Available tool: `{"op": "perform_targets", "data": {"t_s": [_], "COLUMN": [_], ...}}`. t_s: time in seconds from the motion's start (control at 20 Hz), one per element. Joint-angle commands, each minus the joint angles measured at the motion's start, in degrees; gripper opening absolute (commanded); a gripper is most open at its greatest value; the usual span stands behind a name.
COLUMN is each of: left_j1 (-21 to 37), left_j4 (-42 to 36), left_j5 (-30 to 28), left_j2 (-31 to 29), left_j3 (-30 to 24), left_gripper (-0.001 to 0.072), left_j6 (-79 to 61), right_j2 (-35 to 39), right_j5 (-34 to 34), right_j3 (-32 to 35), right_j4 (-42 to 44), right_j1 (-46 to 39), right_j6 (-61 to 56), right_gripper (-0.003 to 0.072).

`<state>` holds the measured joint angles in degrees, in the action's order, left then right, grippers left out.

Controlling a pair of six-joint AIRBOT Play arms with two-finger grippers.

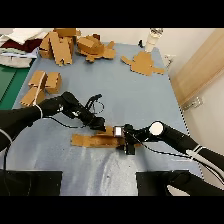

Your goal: Fold the box.

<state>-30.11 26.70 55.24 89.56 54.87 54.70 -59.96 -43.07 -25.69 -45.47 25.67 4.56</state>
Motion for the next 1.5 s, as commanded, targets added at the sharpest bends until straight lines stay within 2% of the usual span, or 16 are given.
{"op": "perform_targets", "data": {"t_s": [0.0,0.35,0.55,0.8,1.2,1.3,1.4,1.45], "left_j1": [0.1,1.0,6.4,14.7,21.2,22.6,21.4,19.8], "left_j4": [0.9,0.3,0.1,-0.2,0.1,2.4,7.7,9.4], "left_j5": [1.8,2.4,3.0,8.7,16.5,17.7,20.9,17.4], "left_j2": [1.5,0.8,-1.1,-2.8,-3.2,-3.3,-3.6,-4.8], "left_j3": [0.4,3.3,4.1,4.1,4.1,3.8,2.4,0.7], "left_gripper": [0.0009,0.0009,0.0009,0.0009,0.0009,0.0009,0.0004,0.0003], "left_j6": [3.2,-1.8,-4.4,-6.0,-8.9,-12.3,-25.3,-26.7], "right_j2": [0.0,0.0,0.0,0.0,0.0,0.0,0.0,0.0], "right_j5": [0.0,0.0,0.0,-0.2,-2.8,-3.5,-3.4,-3.4], "right_j3": [-0.1,-0.1,0.0,0.0,0.0,0.0,0.0,0.0], "right_j4": [1.8,1.5,-1.5,-3.2,-3.6,-3.7,-3.7,-3.7], "right_j1": [0.0,0.0,0.0,0.0,0.0,0.0,0.0,0.0], "right_j6": [0.0,0.0,0.0,0.0,-1.7,-1.7,-1.7,-1.7], "right_gripper": [0.0498,0.0498,0.0498,0.0499,0.0499,0.0498,0.0498,0.0498]}}
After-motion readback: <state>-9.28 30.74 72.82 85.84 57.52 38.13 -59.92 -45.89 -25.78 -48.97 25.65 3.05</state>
